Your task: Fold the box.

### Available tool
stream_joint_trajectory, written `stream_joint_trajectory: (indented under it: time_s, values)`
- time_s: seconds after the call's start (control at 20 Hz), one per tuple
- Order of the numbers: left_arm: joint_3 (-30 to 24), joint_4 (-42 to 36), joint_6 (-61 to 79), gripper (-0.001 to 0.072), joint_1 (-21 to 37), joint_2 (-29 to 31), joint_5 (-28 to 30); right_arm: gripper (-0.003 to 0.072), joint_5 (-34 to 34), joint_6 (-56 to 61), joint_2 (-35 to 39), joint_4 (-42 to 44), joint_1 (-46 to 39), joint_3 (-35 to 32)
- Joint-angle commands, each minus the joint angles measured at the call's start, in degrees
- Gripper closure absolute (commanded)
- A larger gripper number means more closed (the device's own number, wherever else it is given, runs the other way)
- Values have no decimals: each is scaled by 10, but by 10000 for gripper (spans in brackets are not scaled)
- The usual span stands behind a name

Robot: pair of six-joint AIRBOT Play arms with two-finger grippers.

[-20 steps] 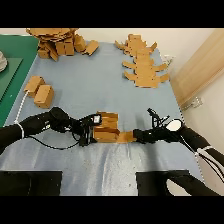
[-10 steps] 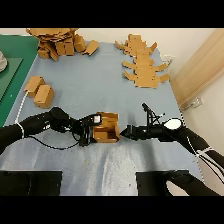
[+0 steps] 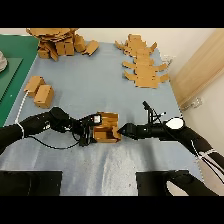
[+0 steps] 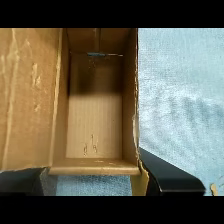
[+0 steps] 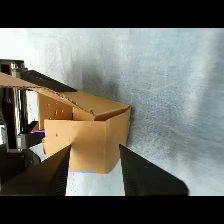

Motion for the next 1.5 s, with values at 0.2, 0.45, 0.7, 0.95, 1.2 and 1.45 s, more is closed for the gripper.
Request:
stream_joint_trajectory:
  time_s: [0.2,0.45,0.7,0.95,1.2,1.45]
  values:
    - [0,0,0,375,0,0,0,218,-85,164,-28,-119,122,39]
    - [0,0,0,375,0,0,0,247,-61,417,-105,-375,226,125]
    - [0,0,0,375,0,0,0,251,9,515,-164,-481,268,220]
    - [0,0,0,375,-1,0,0,251,91,567,-219,-515,275,289]
    - [0,0,0,375,-1,0,0,251,96,607,-272,-526,301,313]
    - [0,0,0,375,-1,0,0,528,141,651,-289,-576,305,321]
